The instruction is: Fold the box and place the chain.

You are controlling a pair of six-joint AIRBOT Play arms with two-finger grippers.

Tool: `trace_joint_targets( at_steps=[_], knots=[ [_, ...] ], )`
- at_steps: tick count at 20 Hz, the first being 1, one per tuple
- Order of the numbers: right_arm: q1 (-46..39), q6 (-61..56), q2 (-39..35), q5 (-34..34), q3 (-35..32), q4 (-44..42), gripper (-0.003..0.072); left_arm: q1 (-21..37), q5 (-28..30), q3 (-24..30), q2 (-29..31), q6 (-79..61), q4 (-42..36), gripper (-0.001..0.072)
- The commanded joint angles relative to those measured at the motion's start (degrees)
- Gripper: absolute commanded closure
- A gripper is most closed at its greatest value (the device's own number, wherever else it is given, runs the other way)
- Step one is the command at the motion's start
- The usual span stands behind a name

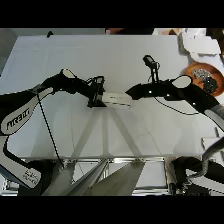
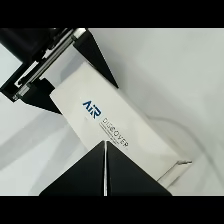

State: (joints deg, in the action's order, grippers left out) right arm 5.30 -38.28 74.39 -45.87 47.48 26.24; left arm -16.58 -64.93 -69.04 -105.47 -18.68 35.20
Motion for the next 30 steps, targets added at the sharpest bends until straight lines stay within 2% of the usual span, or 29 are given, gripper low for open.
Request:
trace_joint_targets(
  at_steps=[1, 4, 7, 18, 23, 26, 28, 30],
  knots=[
    [-2.84, 7.61, 4.9, -6.45, -1.97, -11.63, 0.0683, 0.04, 0.0, -0.02, 0.02, -0.02, 0.02, 0.0451],
    [-1.51, 7.72, 10.93, -7.3, -1.97, -12.55, 0.0682, 0.04, 0.0, 0.0, 0.02, -0.02, 0.02, 0.0451],
    [-0.42, 7.74, 12.76, -7.52, -1.97, -12.44, 0.0679, 0.04, 0.0, 0.0, 0.02, -0.02, 0.02, 0.0451],
    [1.57, 7.08, 11.19, -8.72, -1.84, -10.45, 0.0678, 0.04, 0.0, 0.0, 0.02, -0.02, 0.02, 0.0451],
    [4.85, 6.08, 6.8, -8.33, 3.08, -10.38, 0.0678, 0.04, 0.0, -0.02, 0.02, -0.02, 0.02, 0.0451],
    [8.46, 1.92, 6.84, -1.77, 6.95, -9.86, 0.0678, 0.04, 0.0, 0.0, 0.02, -0.02, 0.02, 0.0451],
    [11.17, -0.48, 7.1, 5.62, 7.15, -9.42, 0.0678, 0.04, 0.0, 0.0, 0.02, -0.02, 0.02, 0.0451],
    [12.96, -3.45, 8.46, 9.01, 7.15, -8.68, 0.0679, 0.04, -0.02, -0.02, 0.02, -0.02, 0.02, 0.0451]
  ],
)
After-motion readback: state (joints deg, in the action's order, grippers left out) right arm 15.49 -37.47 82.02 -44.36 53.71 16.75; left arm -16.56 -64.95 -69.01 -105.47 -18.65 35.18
